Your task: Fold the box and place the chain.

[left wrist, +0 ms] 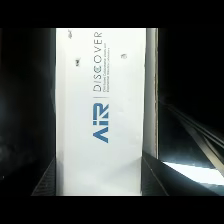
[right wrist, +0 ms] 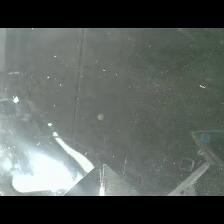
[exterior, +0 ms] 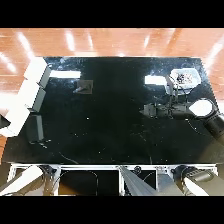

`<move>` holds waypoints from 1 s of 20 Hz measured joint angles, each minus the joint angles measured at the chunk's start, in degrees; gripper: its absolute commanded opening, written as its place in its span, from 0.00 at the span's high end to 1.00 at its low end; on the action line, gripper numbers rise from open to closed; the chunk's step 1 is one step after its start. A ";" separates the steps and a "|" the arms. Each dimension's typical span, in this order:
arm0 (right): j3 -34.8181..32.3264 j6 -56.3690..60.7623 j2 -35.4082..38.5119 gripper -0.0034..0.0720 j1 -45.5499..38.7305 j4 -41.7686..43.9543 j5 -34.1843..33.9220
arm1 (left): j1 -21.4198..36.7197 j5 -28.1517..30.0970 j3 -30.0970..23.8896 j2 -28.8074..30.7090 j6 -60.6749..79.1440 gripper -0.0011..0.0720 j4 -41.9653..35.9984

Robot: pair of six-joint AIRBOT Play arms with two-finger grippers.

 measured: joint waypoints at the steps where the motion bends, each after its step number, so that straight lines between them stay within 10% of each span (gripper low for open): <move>1: 0.00 0.55 0.00 0.91 0.00 0.00 -0.07 | 0.20 -0.55 0.00 -1.01 0.79 0.96 -0.24; 5: 0.00 2.25 0.00 0.91 0.00 0.00 -0.07 | 0.63 -2.40 0.00 -4.50 3.10 0.89 -0.50; 7: 0.00 2.80 0.00 0.91 0.00 0.00 0.09 | 0.68 -3.15 0.00 -5.57 3.76 0.19 -0.50; 8: 0.00 3.08 0.00 0.91 0.00 0.02 0.31 | 0.68 -3.67 0.00 -5.90 4.04 0.10 -0.50; 20: 7.06 3.87 -0.09 0.91 1.25 -2.40 4.35 | -5.77 -8.02 5.92 -4.50 -6.73 0.11 -4.46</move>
